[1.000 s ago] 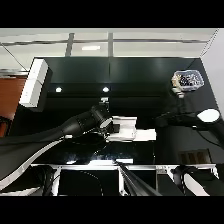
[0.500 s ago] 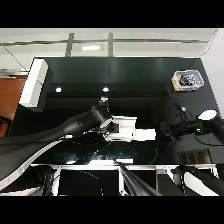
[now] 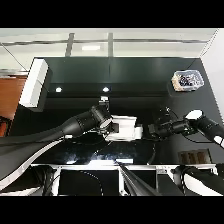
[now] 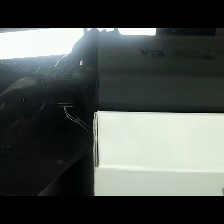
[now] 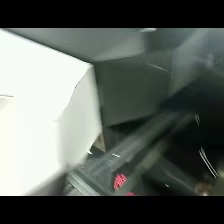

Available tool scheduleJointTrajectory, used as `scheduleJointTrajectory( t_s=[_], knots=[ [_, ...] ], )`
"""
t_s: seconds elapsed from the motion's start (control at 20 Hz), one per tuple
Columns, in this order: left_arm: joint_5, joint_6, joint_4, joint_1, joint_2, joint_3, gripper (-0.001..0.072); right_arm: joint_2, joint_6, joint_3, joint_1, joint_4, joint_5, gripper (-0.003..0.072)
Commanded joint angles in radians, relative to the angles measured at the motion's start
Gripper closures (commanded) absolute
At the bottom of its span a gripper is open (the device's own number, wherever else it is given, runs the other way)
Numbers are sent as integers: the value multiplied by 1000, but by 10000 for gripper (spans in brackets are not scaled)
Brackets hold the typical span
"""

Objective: Fold the box and place the chain.

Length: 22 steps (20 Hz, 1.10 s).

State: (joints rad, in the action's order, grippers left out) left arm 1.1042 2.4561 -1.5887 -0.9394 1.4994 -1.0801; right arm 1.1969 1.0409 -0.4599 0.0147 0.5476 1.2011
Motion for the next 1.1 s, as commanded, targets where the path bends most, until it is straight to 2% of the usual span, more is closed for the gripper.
scheduleJointTrajectory(
  t_s=[0.0, 0.15, 0.4, 0.55, 0.7, 0.85, 0.95, 1.0, 1.05],
  knots=[
    [0, -2, 0, 0, 0, 0, 684, 3, -115, -13, 10, -82, 38, 115],
    [0, -2, 0, 0, 0, 0, 684, 3, -114, -13, 48, -97, 13, 116],
    [0, -2, 0, 0, 0, 0, 684, 3, -100, -16, 141, -101, -113, 120],
    [0, -2, 0, 0, 0, 0, 684, 2, 3, -35, 183, -79, -191, 151],
    [0, -2, 0, 0, 0, 0, 684, 2, 179, -117, 280, 81, -267, 151],
    [0, -2, 0, 0, 0, 0, 684, 2, 517, -229, 402, 400, -268, 151],
    [0, -2, -1, 0, 0, 0, 684, 3, 697, -278, 486, 545, -257, 152],
    [-1, -2, -1, 0, 0, 0, 684, 3, 747, -293, 522, 568, -261, 210],
    [0, -2, -1, 0, 0, 0, 684, 3, 777, -304, 553, 581, -268, 318]
  ],
)
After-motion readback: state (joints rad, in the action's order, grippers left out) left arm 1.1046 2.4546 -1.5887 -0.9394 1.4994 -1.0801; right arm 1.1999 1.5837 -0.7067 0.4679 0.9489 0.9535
